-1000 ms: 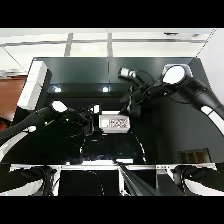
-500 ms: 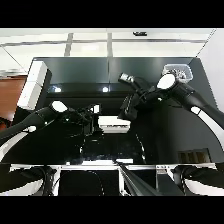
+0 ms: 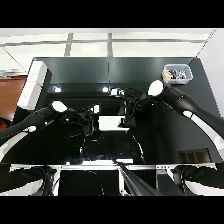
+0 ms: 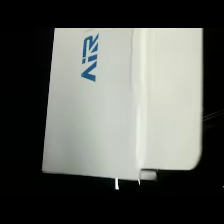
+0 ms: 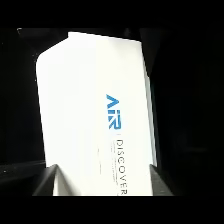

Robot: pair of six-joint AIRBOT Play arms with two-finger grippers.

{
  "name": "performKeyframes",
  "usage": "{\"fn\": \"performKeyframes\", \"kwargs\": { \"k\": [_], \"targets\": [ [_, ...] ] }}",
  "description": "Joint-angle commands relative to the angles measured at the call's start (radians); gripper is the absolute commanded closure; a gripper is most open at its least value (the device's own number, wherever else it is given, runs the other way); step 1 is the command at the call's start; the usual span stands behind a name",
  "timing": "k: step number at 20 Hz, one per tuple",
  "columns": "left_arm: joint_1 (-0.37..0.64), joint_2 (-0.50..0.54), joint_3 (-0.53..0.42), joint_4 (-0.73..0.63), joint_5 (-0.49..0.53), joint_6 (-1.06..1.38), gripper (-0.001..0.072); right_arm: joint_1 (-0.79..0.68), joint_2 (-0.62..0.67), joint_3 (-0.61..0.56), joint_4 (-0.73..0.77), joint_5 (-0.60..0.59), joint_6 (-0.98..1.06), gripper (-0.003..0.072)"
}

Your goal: Fold the box and place the chain.

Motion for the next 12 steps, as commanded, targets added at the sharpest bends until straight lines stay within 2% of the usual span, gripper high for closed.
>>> {"fn": "performKeyframes", "kwargs": {
  "k": [1, 2, 3, 4, 5, 12],
  "targets": [
    [-0.001, -0.001, 0.001, 0.000, 0.000, 0.000, 0.0248, 0.009, -0.001, 0.000, -0.016, -0.011, -0.019, 0.0206],
    [-0.001, -0.001, 0.001, 0.000, 0.000, 0.000, 0.0248, 0.009, -0.001, 0.000, -0.014, -0.011, -0.019, 0.0207],
    [-0.001, -0.001, 0.001, 0.000, 0.000, 0.000, 0.0248, 0.009, -0.001, 0.000, -0.015, -0.011, -0.019, 0.0248],
    [-0.001, -0.001, 0.001, 0.000, 0.000, 0.000, 0.0248, 0.009, -0.001, 0.000, -0.015, -0.004, -0.019, 0.0414],
    [-0.001, -0.001, 0.001, 0.000, 0.000, 0.000, 0.0248, 0.009, -0.001, 0.000, -0.017, -0.001, -0.018, 0.0437],
    [-0.001, -0.001, 0.001, 0.000, 0.000, 0.000, 0.0248, 0.009, 0.011, 0.000, -0.018, -0.006, -0.010, 0.0444]
  ]
}}
